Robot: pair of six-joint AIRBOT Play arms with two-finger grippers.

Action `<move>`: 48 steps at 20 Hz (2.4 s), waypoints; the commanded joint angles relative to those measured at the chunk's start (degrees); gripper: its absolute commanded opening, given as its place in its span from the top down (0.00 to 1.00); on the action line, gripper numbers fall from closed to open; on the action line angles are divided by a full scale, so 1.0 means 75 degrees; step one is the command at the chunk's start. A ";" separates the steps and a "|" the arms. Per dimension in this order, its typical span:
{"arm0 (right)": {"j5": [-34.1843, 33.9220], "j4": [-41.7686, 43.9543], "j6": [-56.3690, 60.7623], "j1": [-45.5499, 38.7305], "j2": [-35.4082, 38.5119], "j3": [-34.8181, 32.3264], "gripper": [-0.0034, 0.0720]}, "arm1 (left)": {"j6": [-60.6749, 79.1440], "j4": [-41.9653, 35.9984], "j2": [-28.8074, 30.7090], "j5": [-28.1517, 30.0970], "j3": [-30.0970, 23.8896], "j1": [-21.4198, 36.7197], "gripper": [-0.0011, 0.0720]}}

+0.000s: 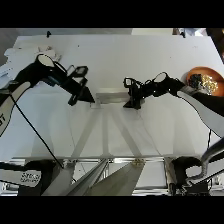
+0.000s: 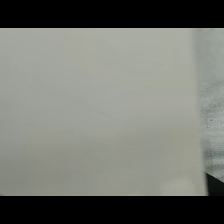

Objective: Fold the box and place the chain.

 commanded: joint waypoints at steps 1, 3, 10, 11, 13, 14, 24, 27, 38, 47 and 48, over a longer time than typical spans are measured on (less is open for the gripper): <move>-0.0006 0.0000 0.0000 0.0006 -0.0003 0.0003 0.43 | -0.0207 0.0137 0.0055 0.0140 -0.0125 -0.0903 0.97; -0.0006 0.0003 0.0000 0.0006 -0.0003 0.0006 0.43 | -0.0207 -0.0044 0.0055 0.0898 -0.0125 -0.1297 0.97; -0.0006 0.0000 0.0000 0.0006 -0.0006 0.0006 0.43 | -0.0941 -0.0303 0.0055 0.4511 -0.0125 -0.1384 0.97; -0.0006 0.0003 0.0000 0.0006 -0.0003 0.0003 0.43 | -0.1189 -0.0326 0.0055 0.5030 -0.0125 -0.1358 0.97; -0.0006 0.0003 0.0000 0.0006 -0.0006 0.0006 0.43 | -0.2212 -0.0376 0.0055 0.6239 -0.0125 -0.1335 0.97; -0.0006 0.0000 0.0000 0.0006 -0.0003 0.0006 0.43 | -0.2786 -0.0376 0.0047 0.6799 -0.0125 -0.1338 0.97; -0.0003 0.0003 0.0000 0.0006 -0.0003 0.0006 0.43 | -0.3302 -0.0367 -0.0717 0.6408 -0.0125 -0.1364 0.97; -0.0003 0.0003 0.0000 0.0006 -0.0003 0.0006 0.43 | -0.3299 -0.0370 -0.0624 0.6397 -0.0125 -0.1358 0.97; -0.0006 0.0000 0.0000 0.0006 -0.0003 0.0006 0.43 | -0.3246 -0.0248 0.0991 0.3789 -0.0125 -0.1201 0.97; -0.0006 0.0003 0.0000 0.0006 -0.0003 0.0006 0.43 | -0.3456 0.2349 0.0991 0.2862 -0.0125 -0.1271 0.45; -0.0006 0.0003 0.0000 0.0006 -0.0003 0.0006 0.43 | -0.3453 0.2527 0.0991 0.3095 -0.0125 -0.1274 0.20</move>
